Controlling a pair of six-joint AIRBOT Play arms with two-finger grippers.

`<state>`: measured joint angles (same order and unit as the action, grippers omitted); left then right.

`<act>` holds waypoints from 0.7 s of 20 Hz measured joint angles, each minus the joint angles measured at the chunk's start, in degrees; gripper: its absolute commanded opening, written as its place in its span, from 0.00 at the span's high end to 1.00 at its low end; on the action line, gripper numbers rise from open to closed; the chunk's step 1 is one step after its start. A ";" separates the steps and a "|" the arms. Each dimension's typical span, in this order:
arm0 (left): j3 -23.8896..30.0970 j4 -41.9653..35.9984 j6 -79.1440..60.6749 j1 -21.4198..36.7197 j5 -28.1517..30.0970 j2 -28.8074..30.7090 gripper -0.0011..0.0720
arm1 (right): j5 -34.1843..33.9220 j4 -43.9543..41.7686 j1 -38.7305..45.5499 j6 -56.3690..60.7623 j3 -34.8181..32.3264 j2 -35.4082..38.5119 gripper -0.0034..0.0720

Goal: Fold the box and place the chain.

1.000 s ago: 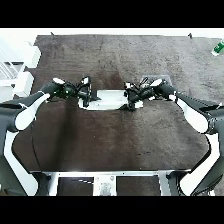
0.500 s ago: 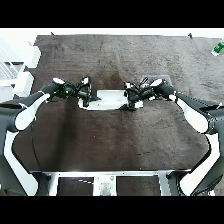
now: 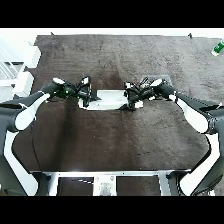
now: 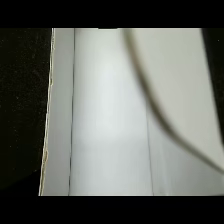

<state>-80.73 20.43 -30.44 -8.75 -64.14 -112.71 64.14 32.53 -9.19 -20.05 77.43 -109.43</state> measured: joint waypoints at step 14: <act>-0.04 -2.23 0.61 2.71 -3.85 2.58 0.54 | -0.04 -0.04 0.00 0.04 0.02 0.00 0.21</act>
<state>-80.77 18.20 -29.82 -6.04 -67.99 -110.13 64.10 32.49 -9.19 -20.01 77.45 -109.43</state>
